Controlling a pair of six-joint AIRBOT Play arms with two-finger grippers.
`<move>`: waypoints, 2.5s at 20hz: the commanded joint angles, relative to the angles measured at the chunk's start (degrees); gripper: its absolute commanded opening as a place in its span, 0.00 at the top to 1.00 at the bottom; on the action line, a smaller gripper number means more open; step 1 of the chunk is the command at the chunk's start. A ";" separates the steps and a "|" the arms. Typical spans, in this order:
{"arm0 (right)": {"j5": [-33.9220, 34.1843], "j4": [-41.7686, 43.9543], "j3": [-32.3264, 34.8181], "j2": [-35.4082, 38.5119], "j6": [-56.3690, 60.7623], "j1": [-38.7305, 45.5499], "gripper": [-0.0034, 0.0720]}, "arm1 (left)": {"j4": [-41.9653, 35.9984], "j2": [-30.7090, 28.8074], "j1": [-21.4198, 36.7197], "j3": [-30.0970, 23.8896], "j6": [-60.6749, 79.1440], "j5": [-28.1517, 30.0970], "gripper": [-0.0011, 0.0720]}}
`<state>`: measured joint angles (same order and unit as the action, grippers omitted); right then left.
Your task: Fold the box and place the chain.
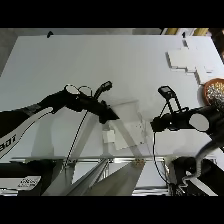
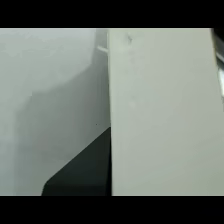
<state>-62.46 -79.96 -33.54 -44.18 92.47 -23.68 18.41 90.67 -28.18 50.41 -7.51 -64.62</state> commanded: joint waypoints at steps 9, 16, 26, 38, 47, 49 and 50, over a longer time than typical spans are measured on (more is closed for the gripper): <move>-9.25 -10.97 -13.07 2.29 -2.89 -0.04 0.40 | 6.54 -5.38 -10.67 0.11 16.96 23.06 0.98; -9.81 -11.17 -13.05 2.51 -3.13 -0.07 0.40 | 6.78 -3.32 -10.86 0.11 16.94 25.94 0.98; -9.81 -11.08 -13.05 2.51 -4.48 -0.07 0.41 | 8.26 -3.32 -10.84 0.11 16.96 23.08 0.98; -9.79 -11.04 -13.05 2.51 -4.48 -0.07 0.41 | 7.65 -3.32 -10.84 0.11 20.02 21.97 0.98; -8.55 -10.99 -13.05 2.51 -4.46 -0.07 0.41 | 15.19 -3.37 -10.27 4.76 12.92 19.41 0.99; -8.48 -10.86 -13.05 2.51 -4.46 -0.04 0.41 | 14.62 -3.28 -9.99 5.07 12.15 19.41 0.99; -8.48 -10.88 -13.05 2.51 -4.46 -0.04 0.41 | 14.19 -2.91 -9.94 5.07 12.17 19.37 0.99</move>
<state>-71.26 -90.91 -46.54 -41.71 87.99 -23.68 31.27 87.42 -38.35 54.59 7.09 -44.75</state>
